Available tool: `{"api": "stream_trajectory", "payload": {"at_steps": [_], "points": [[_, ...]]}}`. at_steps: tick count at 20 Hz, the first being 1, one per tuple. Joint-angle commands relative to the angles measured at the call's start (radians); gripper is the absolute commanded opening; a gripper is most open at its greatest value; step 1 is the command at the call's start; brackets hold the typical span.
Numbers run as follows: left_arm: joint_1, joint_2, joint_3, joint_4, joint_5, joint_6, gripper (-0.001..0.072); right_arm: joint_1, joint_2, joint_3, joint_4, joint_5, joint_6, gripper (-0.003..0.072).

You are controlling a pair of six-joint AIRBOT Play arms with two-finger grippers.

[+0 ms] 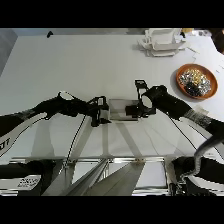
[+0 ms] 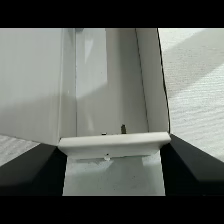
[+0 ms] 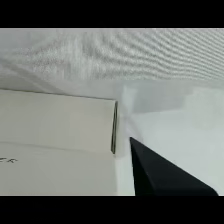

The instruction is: Fold the box and place the chain.

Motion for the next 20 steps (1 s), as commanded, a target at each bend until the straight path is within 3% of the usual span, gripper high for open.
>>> {"api": "stream_trajectory", "payload": {"at_steps": [1, 5, 7, 17, 18, 20], "points": [[0.000, 0.000, 0.000, -0.001, 0.001, -0.002, 0.0141, 0.000, 0.000, 0.002, -0.027, 0.000, -0.051, 0.0350], [0.000, 0.000, 0.000, -0.001, 0.002, -0.002, 0.0141, 0.000, 0.000, 0.004, -0.067, 0.000, -0.051, 0.0338], [0.000, 0.000, 0.000, -0.001, 0.001, -0.002, 0.0141, 0.000, -0.004, 0.004, -0.062, -0.011, -0.050, 0.0285], [0.000, 0.000, 0.000, -0.001, 0.002, -0.002, 0.0141, 0.023, -0.049, 0.004, -0.050, 0.013, -0.040, 0.0264], [0.000, 0.000, 0.000, -0.001, 0.001, -0.002, 0.0141, 0.023, -0.050, 0.004, -0.051, 0.015, -0.040, 0.0167], [0.000, 0.000, 0.000, -0.001, 0.001, -0.001, 0.0141, 0.023, -0.050, 0.004, -0.045, 0.015, -0.040, 0.0078]]}}
